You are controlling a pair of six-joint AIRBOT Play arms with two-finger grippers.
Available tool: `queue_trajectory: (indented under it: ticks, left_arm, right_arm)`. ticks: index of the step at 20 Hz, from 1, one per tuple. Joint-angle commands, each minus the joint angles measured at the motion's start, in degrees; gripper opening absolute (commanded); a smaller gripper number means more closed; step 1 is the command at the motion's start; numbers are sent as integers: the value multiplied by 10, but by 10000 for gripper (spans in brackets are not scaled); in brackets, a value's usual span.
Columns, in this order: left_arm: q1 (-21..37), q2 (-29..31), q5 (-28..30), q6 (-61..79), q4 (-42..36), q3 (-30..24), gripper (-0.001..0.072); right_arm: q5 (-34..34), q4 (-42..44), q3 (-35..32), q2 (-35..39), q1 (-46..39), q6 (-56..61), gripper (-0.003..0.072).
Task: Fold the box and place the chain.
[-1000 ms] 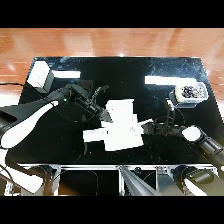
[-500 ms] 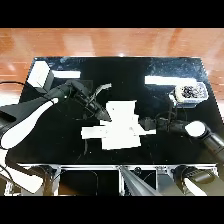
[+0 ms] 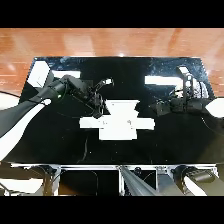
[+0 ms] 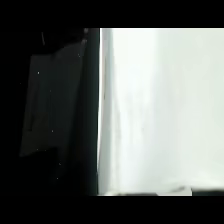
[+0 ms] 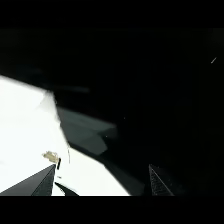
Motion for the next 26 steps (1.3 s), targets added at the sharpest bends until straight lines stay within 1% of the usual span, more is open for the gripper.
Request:
queue_trajectory:
  ticks: [1, 4, 6, 7, 8, 9, 10, 12, 16, 19, 22, 24, 25, 26]
  left_arm:
    - [-8, 30, -41, 28, 13, -36, 17]
    - [-11, 33, -45, 38, 15, -55, 18]
    - [-8, 25, -45, 35, 35, -56, 27]
    - [-7, 21, -41, 31, 46, -56, 75]
    - [-7, 18, -40, 17, 59, -56, 97]
    - [-8, 18, -37, 6, 76, -56, 80]
    - [-10, 18, -33, 6, 92, -56, 18]
    - [-14, 18, -31, 6, 112, -55, 19]
    - [-31, 19, -46, 6, 117, -55, 18]
    - [-45, 23, -55, 3, 132, -55, 17]
    - [-49, 35, -62, -26, 133, -57, 16]
    - [-50, 52, -108, -44, 132, -74, 16]
    - [-50, 66, -131, -44, 132, -87, 16]
    - [-50, 77, -139, -43, 134, -96, 16]
  right_arm:
    - [41, -21, 35, 1, -2, 22, 700]
    - [62, -21, 38, 2, -2, 13, 701]
    - [89, -21, 38, 2, -2, -17, 701]
    - [100, -22, 38, 2, -2, -23, 701]
    - [106, -22, 38, 2, -2, -23, 701]
    - [107, -22, 38, 2, -2, -23, 701]
    - [106, -22, 38, 2, -2, -24, 701]
    - [105, -22, 38, 2, -2, -32, 701]
    - [104, -24, 38, 2, -2, -51, 700]
    - [104, -26, 38, 2, -2, -94, 700]
    - [83, -34, 38, 2, -2, -108, 700]
    - [47, -29, 38, 2, -2, -108, 700]
    - [42, -29, 38, 2, -2, -107, 700]
    - [45, -30, 38, 2, -2, -107, 700]
